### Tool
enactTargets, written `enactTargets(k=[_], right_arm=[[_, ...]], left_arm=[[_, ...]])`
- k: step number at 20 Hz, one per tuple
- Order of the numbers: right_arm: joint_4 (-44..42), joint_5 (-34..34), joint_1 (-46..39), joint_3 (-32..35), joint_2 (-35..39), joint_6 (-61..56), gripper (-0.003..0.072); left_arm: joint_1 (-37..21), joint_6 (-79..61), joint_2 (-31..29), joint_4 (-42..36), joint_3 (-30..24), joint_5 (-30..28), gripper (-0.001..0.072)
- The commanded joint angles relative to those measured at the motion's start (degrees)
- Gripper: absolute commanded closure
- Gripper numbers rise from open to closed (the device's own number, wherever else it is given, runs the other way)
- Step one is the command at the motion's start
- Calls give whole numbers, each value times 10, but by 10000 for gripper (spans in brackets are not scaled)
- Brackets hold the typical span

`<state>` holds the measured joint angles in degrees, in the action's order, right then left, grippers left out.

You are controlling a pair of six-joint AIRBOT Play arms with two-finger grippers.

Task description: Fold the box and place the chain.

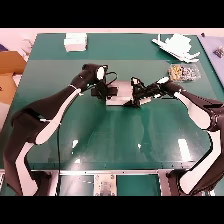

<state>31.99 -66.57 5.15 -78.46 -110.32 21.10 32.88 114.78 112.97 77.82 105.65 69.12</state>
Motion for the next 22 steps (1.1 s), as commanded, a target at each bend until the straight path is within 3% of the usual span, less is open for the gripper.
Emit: enactTargets(k=[1, 7, 11, 17, 19, 20, 22], right_arm=[[0, 0, 0, 0, 0, 0, 64], [0, 0, 0, 0, 0, 0, 64], [0, 0, 0, 0, 0, 0, 64], [0, 0, 0, 0, 0, 0, 64], [0, 0, 0, 0, 0, 0, 64], [0, 0, 0, 0, 0, 0, 64], [0, 0, 0, 0, 0, 0, 64]], left_arm=[[9, 3, 7, 9, 2, -10, 452], [8, 5, 7, 11, 2, -21, 485], [8, -17, 7, -2, 2, -25, 686], [8, -23, 7, -7, 9, -35, 682], [8, -45, 7, -6, 31, -45, 196], [8, -62, 7, -5, 42, -45, 153], [8, -86, 7, 2, 64, -40, 152]])
